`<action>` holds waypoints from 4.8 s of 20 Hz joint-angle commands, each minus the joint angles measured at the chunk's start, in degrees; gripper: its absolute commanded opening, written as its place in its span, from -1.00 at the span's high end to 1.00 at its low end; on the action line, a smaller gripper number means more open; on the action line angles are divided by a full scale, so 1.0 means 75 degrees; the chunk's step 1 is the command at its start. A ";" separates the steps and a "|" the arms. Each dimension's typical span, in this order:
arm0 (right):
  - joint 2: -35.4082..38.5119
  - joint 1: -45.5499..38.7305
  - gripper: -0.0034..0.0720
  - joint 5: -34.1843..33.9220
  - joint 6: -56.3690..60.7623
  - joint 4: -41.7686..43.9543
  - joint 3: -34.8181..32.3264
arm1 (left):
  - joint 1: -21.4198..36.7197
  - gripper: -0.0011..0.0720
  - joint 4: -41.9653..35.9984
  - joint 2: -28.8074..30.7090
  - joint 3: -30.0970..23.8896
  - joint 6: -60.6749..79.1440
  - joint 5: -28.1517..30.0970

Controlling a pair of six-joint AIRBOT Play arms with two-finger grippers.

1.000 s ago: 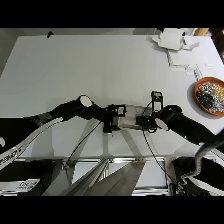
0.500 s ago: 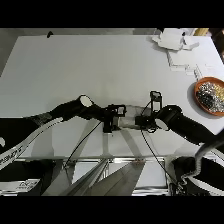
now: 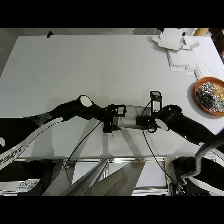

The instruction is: Fold the box and place the chain.

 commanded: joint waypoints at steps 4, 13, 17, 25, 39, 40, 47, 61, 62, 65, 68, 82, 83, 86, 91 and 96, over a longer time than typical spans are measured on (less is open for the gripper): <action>0.0178 -0.0003 0.10 0.0338 -0.0877 -0.0020 0.0000 | -0.0003 0.41 0.0006 -0.0006 0.0006 0.0006 -0.0009; 0.2704 -0.0618 0.10 0.1632 -0.3013 -0.1996 0.0411 | -0.0003 0.41 0.0006 -0.0006 0.0006 0.0006 -0.0009; 0.2824 -0.3293 0.13 0.0705 -0.4794 -0.2623 0.0810 | -0.0003 0.41 0.0006 -0.0006 0.0006 0.0006 -0.0006; 0.1268 -0.8116 0.12 -0.1690 -0.5878 -0.1985 0.0810 | -0.0003 0.41 0.0006 -0.0006 0.0006 0.0006 -0.0009; -0.0953 -0.9014 0.14 -0.2917 -0.6228 -0.1839 0.0810 | -0.0003 0.41 0.0006 -0.0006 0.0006 0.0006 -0.0009; -0.1023 -0.9025 0.14 -0.2911 -0.6228 -0.1816 0.0810 | -0.0003 0.41 0.0006 -0.0006 0.0006 0.0006 -0.0006; -0.1209 -0.9025 0.28 -0.3150 -0.6228 -0.1635 0.0810 | -0.0003 0.41 0.0006 -0.0006 0.0006 0.0006 -0.0009; -0.1209 -0.9183 0.86 -0.2900 -0.6234 -0.1212 0.0810 | -0.0003 0.41 0.0006 -0.0006 0.0006 0.0006 -0.0009; -0.1005 -0.9183 0.86 -0.2809 -0.6239 -0.1119 0.0810 | -0.0003 0.41 0.0006 -0.0006 0.0006 0.0006 -0.0009; -0.0175 -0.9183 0.86 -0.2308 -0.6271 -0.0775 0.0810 | -0.0003 0.41 0.0006 -0.0006 0.0006 0.0006 -0.0006; 0.0857 -0.9183 0.87 -0.1378 -0.6423 0.0303 0.0810 | -0.0003 0.41 0.0006 -0.0006 0.0006 0.0006 -0.0006; 0.4022 -0.6006 0.86 0.3136 -0.9521 0.4447 0.0810 | -0.0003 0.41 0.0006 -0.0006 0.0006 0.0006 -0.0009; 0.4045 -0.5738 0.86 0.3249 -0.9524 0.4438 0.0807 | -0.0003 0.41 0.0006 -0.0006 0.0006 0.0006 -0.0009; 0.4042 -0.5024 0.86 0.3246 -0.9512 0.4124 0.0691 | -0.0003 0.41 0.0006 -0.0006 0.0006 0.0006 -0.0009; 0.4001 -0.4733 0.86 0.2547 -0.9326 0.3153 0.0198 | -0.0003 0.41 0.0006 -0.0006 0.0006 0.0006 -0.0009; 0.3754 -0.4733 0.86 0.1262 -0.8623 0.1859 0.0195 | -0.0003 0.41 0.0006 -0.0006 0.0006 0.0006 -0.0006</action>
